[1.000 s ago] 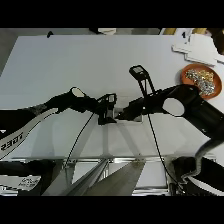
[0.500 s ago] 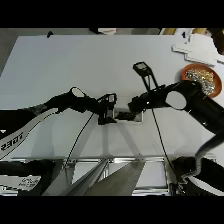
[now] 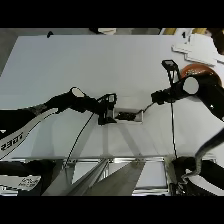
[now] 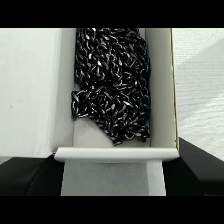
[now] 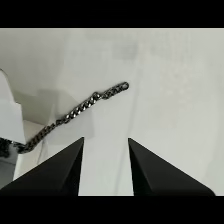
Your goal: Fold the box and place the chain.
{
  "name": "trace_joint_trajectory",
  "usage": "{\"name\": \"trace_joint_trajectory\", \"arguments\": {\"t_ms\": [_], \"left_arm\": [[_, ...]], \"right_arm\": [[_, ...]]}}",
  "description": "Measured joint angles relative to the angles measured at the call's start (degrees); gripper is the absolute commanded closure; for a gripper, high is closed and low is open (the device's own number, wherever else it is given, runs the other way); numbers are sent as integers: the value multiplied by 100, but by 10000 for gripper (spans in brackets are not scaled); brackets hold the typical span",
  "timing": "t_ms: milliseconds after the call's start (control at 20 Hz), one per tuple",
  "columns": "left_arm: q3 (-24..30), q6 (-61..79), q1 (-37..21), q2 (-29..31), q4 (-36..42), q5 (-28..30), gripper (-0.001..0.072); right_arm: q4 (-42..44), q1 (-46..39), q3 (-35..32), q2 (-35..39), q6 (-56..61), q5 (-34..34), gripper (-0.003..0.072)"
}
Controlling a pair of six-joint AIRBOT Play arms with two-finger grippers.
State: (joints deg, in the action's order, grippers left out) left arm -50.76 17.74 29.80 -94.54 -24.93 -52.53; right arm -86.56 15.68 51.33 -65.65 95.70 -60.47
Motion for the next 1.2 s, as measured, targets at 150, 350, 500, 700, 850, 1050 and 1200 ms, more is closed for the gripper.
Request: {"name": "trace_joint_trajectory", "arguments": {"t_ms": [150,350,500,700,850,1050,1200], "left_arm": [[0,0,0,0,0,2,500],[0,0,-2,0,0,0,500],[0,0,0,0,0,2,500],[0,0,0,0,0,2,500],[0,0,0,0,2,2,500],[0,0,0,0,0,2,500],[0,0,-2,0,0,2,500]], "right_arm": [[2,-68,-79,-404,-11,212,317],[76,-83,-114,-977,-22,444,321],[96,-11,-125,-1268,-131,693,322],[122,72,-127,-1412,-208,988,328],[101,90,-127,-1443,-105,1005,346],[85,96,-127,-1458,-50,1036,411],[83,96,-127,-1493,-28,1067,433]]}}
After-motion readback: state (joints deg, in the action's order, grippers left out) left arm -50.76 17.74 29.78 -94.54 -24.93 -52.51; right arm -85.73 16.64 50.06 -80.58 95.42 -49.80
